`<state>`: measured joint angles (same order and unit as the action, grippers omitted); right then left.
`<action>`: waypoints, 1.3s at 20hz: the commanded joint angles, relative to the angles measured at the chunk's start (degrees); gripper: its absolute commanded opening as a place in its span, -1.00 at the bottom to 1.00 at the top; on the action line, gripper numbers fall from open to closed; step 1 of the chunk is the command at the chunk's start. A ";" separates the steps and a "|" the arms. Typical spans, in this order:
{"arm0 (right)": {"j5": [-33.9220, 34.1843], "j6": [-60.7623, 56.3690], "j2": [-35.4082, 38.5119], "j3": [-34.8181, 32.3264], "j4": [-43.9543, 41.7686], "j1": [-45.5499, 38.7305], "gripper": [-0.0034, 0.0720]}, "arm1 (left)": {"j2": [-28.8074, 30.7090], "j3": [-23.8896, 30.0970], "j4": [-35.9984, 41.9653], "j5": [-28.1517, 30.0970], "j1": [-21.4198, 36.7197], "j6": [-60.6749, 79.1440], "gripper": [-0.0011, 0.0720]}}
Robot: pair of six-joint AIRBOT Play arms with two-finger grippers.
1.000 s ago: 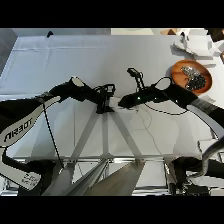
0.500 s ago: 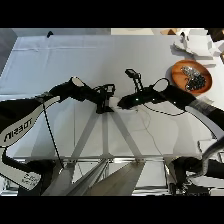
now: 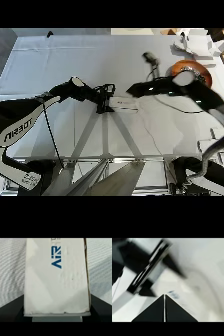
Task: Fold the box and place the chain.
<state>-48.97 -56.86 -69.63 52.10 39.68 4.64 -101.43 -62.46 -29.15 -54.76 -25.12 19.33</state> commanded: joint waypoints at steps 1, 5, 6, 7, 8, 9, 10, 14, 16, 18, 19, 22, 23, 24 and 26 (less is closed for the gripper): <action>-4.90 -6.01 7.76 0.11 10.84 -9.70 -0.89 | 0.02 0.00 -0.07 -0.09 0.02 0.11 -0.46; -11.89 -14.14 13.35 0.11 32.28 -21.11 -0.89 | 0.00 -0.02 -0.07 -0.09 0.02 0.11 -0.46; -13.55 -15.52 13.90 0.11 36.72 -23.67 -0.89 | 0.02 0.00 -0.07 -0.09 0.02 0.11 -0.46; -14.91 -16.28 14.03 0.11 39.58 -25.97 -0.89 | 0.00 -0.02 -0.07 -0.09 0.02 0.11 -0.46; -16.15 -16.44 14.01 0.11 41.46 -28.39 -0.89 | 0.00 -0.02 -0.07 -0.09 0.02 0.11 -0.46; -16.98 -16.44 14.01 0.11 41.90 -30.64 -0.89 | 0.02 0.00 -0.07 -0.09 0.02 0.11 -0.46; -17.66 -16.46 14.01 0.11 41.81 -32.46 -0.89 | 0.00 -0.02 -0.07 -0.09 0.02 0.11 -0.46; -18.03 -16.46 14.01 0.11 41.53 -36.30 -0.88 | 0.00 -0.02 -0.07 -0.09 0.02 0.11 -0.46; -18.08 -16.44 14.01 0.11 41.40 -36.33 -0.88 | 0.00 0.00 -0.07 -0.09 0.02 0.11 -0.46; -18.03 -16.46 14.01 0.11 40.85 -36.33 -0.88 | 0.02 0.00 -0.07 -0.11 0.02 0.11 -0.46; -17.99 -16.46 14.01 0.11 40.79 -36.33 -0.88 | 0.00 0.00 -0.07 -0.11 0.02 0.09 -0.46; -17.90 -16.46 14.01 0.11 40.65 -36.33 -0.88 | 0.00 0.00 -0.02 -0.09 0.00 0.09 -0.46; -17.90 -16.46 14.01 0.11 40.65 -36.33 -0.88 | 0.02 -0.02 0.00 -0.11 -0.02 0.07 -0.47; -17.88 -16.46 14.01 0.11 40.65 -36.33 -0.88 | 0.02 0.00 -0.17 -0.52 0.02 -1.60 -0.52; -17.88 -16.46 14.01 0.11 40.59 -36.33 -0.88 | 0.09 0.00 -0.39 -1.18 0.02 -4.37 -0.60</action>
<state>-66.81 -73.30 -55.66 52.14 80.34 -31.62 -101.43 -62.46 -29.23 -55.18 -25.12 17.76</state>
